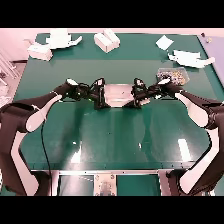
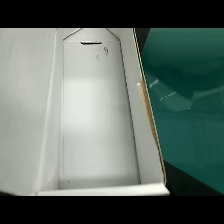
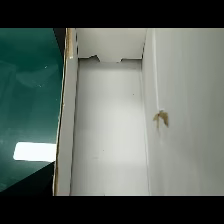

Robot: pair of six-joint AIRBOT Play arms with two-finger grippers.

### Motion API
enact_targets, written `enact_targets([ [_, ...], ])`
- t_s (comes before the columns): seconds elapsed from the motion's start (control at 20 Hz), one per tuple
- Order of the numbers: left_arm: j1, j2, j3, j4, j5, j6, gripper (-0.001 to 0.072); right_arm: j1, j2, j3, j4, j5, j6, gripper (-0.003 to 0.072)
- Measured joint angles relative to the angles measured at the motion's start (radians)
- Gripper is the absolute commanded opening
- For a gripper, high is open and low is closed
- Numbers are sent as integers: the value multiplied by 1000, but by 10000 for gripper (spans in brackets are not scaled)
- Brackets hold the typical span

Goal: Fold the box and place the chain.

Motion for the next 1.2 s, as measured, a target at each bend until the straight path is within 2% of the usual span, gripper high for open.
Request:
enact_targets([
  [1.1,0,0,0,0,3,0,538,2,0,0,6,0,0,564],
  [1.15,0,0,0,0,3,0,537,2,0,0,6,-1,0,720],
  [1.2,0,0,0,0,2,0,537,1,0,0,10,-1,0,720],
])
